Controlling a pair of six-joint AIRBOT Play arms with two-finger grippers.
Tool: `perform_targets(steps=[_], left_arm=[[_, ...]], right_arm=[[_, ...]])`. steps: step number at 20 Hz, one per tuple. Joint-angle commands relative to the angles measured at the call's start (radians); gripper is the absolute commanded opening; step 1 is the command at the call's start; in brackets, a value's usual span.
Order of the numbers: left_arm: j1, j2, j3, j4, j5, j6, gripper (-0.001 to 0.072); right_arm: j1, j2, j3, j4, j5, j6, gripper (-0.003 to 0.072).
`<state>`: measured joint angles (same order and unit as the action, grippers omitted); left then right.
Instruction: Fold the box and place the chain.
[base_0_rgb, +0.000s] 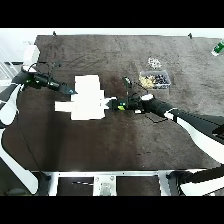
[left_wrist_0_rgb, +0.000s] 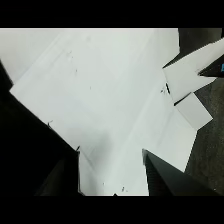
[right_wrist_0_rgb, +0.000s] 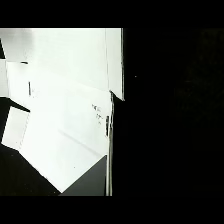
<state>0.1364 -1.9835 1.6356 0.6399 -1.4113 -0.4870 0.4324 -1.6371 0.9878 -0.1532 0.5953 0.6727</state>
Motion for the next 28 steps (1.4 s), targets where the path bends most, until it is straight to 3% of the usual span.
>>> perform_targets(steps=[1,2,14,21,25,28], left_arm=[[-0.001,-0.001,-0.003,0.0,0.002,0.016,0.0521],[-0.005,-0.001,-0.003,0.002,0.008,0.029,0.0486],[-0.031,0.0,-0.003,-0.011,0.077,0.05,0.0486],[-0.027,0.0,-0.002,-0.032,0.08,-0.009,0.0486],[-0.026,-0.001,-0.003,0.041,0.08,0.005,0.0487],[-0.016,-0.03,-0.001,-0.004,0.063,0.013,0.0487]], right_arm=[[0.001,0.0,0.0,0.001,0.0,0.0,0.0012],[0.001,0.0,0.0,0.001,0.0,0.0,0.0011],[0.001,0.0,0.0,0.005,0.007,0.0,0.0012],[0.0,0.0,0.0,0.008,0.007,0.0,0.0012],[0.0,0.0,0.0,0.01,0.006,0.0,0.0012],[0.0,0.0,0.0,0.015,0.006,0.0,0.0012]])
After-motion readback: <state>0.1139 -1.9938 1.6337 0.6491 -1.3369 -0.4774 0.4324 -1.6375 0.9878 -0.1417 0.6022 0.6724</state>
